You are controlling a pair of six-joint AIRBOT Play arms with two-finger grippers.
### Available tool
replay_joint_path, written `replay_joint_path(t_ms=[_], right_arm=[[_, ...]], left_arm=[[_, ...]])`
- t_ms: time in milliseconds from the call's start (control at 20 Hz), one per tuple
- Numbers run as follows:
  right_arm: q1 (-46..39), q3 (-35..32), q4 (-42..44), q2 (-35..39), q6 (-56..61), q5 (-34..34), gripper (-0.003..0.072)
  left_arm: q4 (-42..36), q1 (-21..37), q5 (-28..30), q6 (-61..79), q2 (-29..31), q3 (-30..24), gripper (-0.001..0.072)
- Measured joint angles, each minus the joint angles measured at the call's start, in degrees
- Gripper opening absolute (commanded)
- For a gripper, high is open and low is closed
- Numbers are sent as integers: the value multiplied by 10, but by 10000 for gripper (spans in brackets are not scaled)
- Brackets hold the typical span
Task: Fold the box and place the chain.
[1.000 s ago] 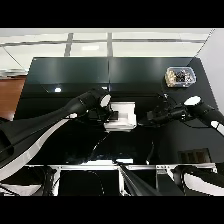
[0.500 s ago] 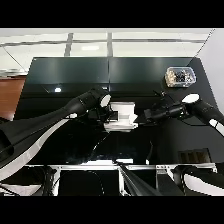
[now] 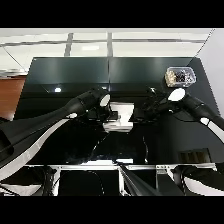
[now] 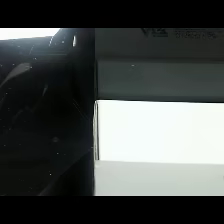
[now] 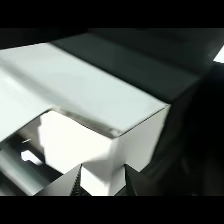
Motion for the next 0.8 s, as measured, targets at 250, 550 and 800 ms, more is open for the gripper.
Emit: replay_joint_path(t_ms=[250,550,800], right_arm=[[70,16,-111,-1,121,-36,297],[129,54,-243,-2,256,-45,298],[167,103,-336,-27,353,-15,297]], left_arm=[[-2,0,2,0,0,0,27],[-3,0,4,-2,0,0,27],[-2,0,6,-2,0,0,27]])
